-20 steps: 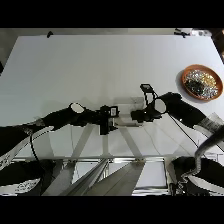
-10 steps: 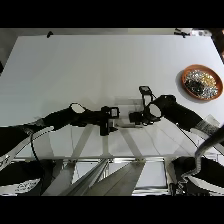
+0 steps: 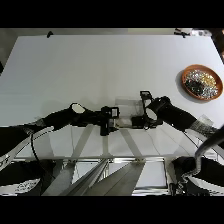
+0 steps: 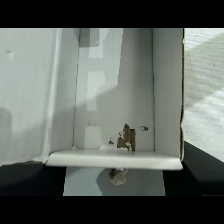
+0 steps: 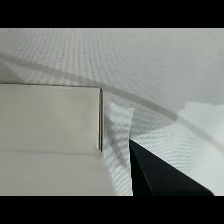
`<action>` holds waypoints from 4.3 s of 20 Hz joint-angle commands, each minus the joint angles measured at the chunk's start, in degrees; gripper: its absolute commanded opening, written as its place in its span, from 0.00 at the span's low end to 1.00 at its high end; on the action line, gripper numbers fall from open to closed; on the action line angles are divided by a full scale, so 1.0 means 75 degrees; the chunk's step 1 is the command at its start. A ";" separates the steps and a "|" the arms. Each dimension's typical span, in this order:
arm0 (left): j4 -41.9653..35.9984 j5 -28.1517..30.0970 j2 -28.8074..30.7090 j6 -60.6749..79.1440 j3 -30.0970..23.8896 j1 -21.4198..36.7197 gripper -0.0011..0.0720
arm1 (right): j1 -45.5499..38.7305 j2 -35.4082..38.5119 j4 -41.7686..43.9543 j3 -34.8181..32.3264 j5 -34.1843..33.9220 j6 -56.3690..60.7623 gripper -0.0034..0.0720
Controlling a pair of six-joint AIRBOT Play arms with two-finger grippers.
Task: Fold the box and place the chain.
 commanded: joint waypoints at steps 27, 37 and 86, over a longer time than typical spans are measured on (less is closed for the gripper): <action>0.0006 -0.0009 0.0003 -0.0009 0.0000 0.0003 0.25 | 0.0224 -0.0213 -0.0128 0.0195 -0.0968 -0.0318 0.49; 0.0006 -0.0009 0.0003 -0.0012 0.0000 0.0003 0.25 | 0.0224 -0.0207 -0.0099 0.0175 -0.0699 -0.0551 0.06; 0.0006 -0.0009 0.0003 -0.0012 0.0000 0.0003 0.25 | -0.7950 -0.2734 0.0015 0.3008 -0.2040 -0.5053 0.64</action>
